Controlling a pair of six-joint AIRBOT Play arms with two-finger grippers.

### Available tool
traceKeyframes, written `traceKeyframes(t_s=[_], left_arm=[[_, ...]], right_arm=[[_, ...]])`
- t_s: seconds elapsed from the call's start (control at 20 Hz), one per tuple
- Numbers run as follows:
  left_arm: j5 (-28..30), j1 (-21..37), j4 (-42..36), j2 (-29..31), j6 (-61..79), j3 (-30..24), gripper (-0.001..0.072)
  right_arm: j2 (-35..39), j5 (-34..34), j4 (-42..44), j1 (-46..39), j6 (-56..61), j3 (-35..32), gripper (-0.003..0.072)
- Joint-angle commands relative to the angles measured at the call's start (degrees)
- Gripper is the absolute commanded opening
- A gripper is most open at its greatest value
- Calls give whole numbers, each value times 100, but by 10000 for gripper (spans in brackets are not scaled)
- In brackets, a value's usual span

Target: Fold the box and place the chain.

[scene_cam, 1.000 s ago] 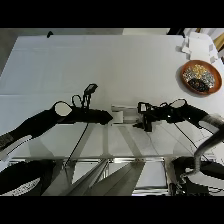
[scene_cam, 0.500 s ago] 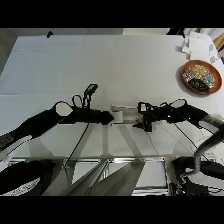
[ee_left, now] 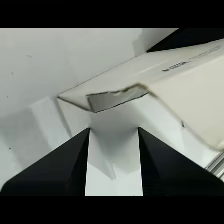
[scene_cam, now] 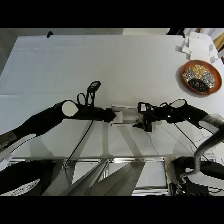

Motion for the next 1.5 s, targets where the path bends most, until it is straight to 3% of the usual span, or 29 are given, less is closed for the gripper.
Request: traceKeyframes(t_s=[0.0, 0.2, 0.6, 1.1, 1.45], left_arm=[[-531, -166, 960, -238, -940, 542, 347], [-977, -337, 1725, -476, -1797, 883, 349], [-1163, -546, 2581, -551, -3171, 1228, 349], [-2404, -866, 3427, -1578, -4356, 2463, 349], [-2459, -927, 3582, -1768, -6046, 2507, 349]], right_arm=[[0, 0, 0, 4, 2, -2, 296], [0, 2, 0, 4, 2, -2, 296], [0, 0, 0, 4, 2, -2, 296], [0, 0, 0, 4, 2, -2, 296], [0, 0, 0, 4, 2, -2, 296]])
